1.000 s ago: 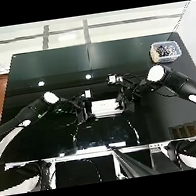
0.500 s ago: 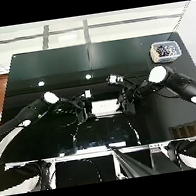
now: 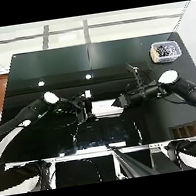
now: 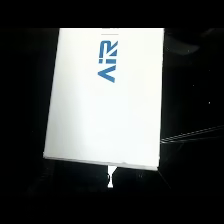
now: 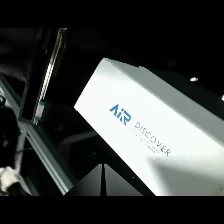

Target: Fold the box and place the chain.

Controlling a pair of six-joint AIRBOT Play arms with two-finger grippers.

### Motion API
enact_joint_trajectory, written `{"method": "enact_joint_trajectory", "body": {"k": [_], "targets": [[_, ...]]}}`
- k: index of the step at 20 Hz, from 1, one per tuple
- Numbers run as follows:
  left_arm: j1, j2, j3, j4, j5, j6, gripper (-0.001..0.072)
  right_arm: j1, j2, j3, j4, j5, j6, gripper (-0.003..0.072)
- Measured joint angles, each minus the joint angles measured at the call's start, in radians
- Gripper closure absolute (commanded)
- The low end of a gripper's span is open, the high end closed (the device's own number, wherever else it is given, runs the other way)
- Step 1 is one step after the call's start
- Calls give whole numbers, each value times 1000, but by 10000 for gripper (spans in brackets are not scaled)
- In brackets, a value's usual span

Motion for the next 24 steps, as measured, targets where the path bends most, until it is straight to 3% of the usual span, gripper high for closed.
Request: {"method": "enact_joint_trajectory", "body": {"k": [7,16,22,24], "targets": [[0,0,0,0,1,3,313,50,-108,-37,109,-113,50,676],[0,0,0,2,2,3,313,55,-143,-38,34,-131,88,675],[4,0,0,-8,1,-4,308,-67,-34,19,-70,74,40,676],[5,6,0,-8,-5,-4,259,-153,52,33,-173,117,68,676]]}}
